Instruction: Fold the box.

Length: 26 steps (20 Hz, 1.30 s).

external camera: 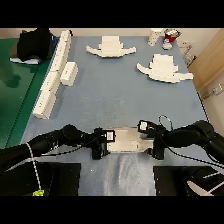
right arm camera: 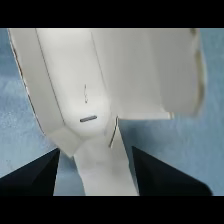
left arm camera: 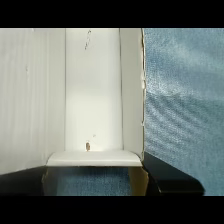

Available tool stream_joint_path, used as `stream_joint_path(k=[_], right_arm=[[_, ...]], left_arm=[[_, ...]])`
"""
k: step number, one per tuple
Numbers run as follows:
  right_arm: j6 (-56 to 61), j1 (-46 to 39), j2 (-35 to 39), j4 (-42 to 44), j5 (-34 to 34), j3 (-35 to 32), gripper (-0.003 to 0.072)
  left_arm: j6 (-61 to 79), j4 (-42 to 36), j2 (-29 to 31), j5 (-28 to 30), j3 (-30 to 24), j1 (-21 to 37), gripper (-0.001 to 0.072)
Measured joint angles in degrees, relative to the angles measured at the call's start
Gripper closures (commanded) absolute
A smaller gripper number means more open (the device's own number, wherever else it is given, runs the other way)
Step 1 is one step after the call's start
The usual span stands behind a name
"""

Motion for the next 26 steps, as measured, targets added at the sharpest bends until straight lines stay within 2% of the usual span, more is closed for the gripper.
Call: stream_joint_path(k=[2, 3, 5, 7, 9, 11, 14, 17, 22, 26], right_arm=[[12.7, 0.0, 2.4, -1.9, -4.3, 1.4, 0.0302], [19.0, 0.0, 3.2, -1.4, -5.7, 1.7, 0.0388], [30.0, 0.0, 3.7, 4.3, -7.1, 1.7, 0.0396], [36.8, 1.1, 2.7, 14.6, -5.6, 1.3, 0.0396], [40.7, 3.1, 0.9, 23.5, 0.2, 1.8, 0.0405], [43.6, 4.1, -1.3, 28.2, 7.6, 3.2, 0.0405], [46.4, 2.5, -6.3, 29.9, 15.7, 5.1, 0.0405], [47.2, -0.3, -12.4, 30.2, 19.0, 6.0, 0.0405], [45.8, -1.9, -21.0, 30.3, 20.3, 6.4, 0.0405], [44.1, -2.1, -23.3, 30.4, 20.1, 6.5, 0.0406]], left_arm=[[0.0, 0.0, 0.0, 0.0, 0.0, 0.0, 0.0299], [0.0, 0.0, 0.0, 0.0, 0.0, 0.0, 0.0299], [0.0, 0.0, 0.0, 0.0, 0.0, 0.0, 0.0299], [0.0, 0.0, 0.0, 0.0, 0.0, 0.0, 0.0299], [0.0, 0.0, 0.0, 0.0, 0.0, 0.0, 0.0299], [0.0, 0.0, 0.0, -0.1, 0.0, 0.0, 0.0299], [0.0, 0.0, 0.0, -0.1, 0.0, 0.0, 0.0299], [-0.1, 0.0, 0.0, -0.1, 0.0, 0.0, 0.0299], [-0.1, 0.0, 0.0, -0.1, 0.0, 0.0, 0.0299], [-0.1, 0.0, 0.0, -0.1, 0.0, 0.0, 0.0299]])
